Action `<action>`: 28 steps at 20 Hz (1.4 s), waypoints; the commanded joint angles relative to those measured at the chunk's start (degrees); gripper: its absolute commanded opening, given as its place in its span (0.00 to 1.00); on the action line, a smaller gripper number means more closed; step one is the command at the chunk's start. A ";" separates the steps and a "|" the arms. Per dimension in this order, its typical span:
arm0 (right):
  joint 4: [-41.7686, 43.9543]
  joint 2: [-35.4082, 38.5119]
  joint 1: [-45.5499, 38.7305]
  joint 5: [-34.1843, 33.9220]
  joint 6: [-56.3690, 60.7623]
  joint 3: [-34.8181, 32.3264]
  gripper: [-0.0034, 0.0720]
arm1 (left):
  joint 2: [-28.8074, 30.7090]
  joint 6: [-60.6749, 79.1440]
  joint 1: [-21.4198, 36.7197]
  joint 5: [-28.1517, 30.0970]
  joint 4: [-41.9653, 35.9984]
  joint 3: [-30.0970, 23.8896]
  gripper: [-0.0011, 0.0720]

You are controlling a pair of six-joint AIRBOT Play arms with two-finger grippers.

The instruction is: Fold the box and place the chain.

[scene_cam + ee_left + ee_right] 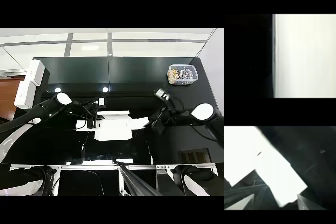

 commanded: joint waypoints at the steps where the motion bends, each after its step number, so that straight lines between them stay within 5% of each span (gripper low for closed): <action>1: -0.20 -0.02 5.27 -5.99 -2.16 -4.20 0.99 | -0.68 0.07 -0.11 0.48 0.55 0.61 0.05; 9: 2.36 -5.22 17.88 -8.87 -32.44 -5.31 0.98 | -0.68 0.07 -0.11 0.50 0.55 0.61 0.05; 14: 6.23 -8.72 25.35 -23.43 -33.33 -5.29 0.98 | -0.68 0.07 -0.13 0.48 0.52 0.61 0.05; 19: 8.52 -8.90 25.62 -26.05 -33.38 -5.25 0.98 | -0.68 0.07 -0.11 0.50 0.55 0.61 0.05; 28: 10.64 -8.90 16.52 -17.57 -38.58 2.45 0.98 | -0.68 0.07 -0.13 0.50 0.55 0.61 0.05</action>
